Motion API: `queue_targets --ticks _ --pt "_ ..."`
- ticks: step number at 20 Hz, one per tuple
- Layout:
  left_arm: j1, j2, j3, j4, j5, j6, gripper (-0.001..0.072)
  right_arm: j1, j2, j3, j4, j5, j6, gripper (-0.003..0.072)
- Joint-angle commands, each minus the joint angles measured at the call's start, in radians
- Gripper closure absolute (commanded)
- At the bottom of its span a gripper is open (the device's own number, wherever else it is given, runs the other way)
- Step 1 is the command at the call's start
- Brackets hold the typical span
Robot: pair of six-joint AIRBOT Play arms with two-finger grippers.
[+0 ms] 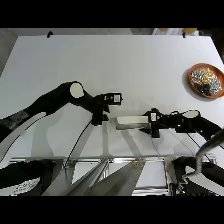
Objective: Fold the box and place the chain.
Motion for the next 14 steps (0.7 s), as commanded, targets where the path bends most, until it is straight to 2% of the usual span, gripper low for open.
queue_targets --ticks 1,3,6,9,11,14 --pt "0.021 0.104 0.001 0.14 -0.14 -0.17 0.0487 0.0 0.001 0.0 -0.001 0.002 -0.003 0.033" --pt "0.01 0.17 0.001 0.141 -0.156 -0.213 0.0687 0.0 0.001 0.0 -0.001 0.002 -0.003 0.033" --pt "-0.062 0.231 0.001 0.141 -0.138 -0.315 0.0706 0.0 0.001 0.0 -0.001 0.002 -0.003 0.033" --pt "-0.203 0.22 0.0 0.141 -0.066 -0.408 0.0706 0.0 0.001 0.0 -0.001 0.002 -0.003 0.033" --pt "-0.314 0.193 0.0 0.139 0.084 -0.443 0.0706 0.0 0.001 0.0 -0.001 0.002 -0.003 0.033" --pt "-0.423 0.121 0.0 0.137 0.385 -0.49 0.0705 0.0 0.001 0.0 -0.001 0.002 -0.003 0.033"
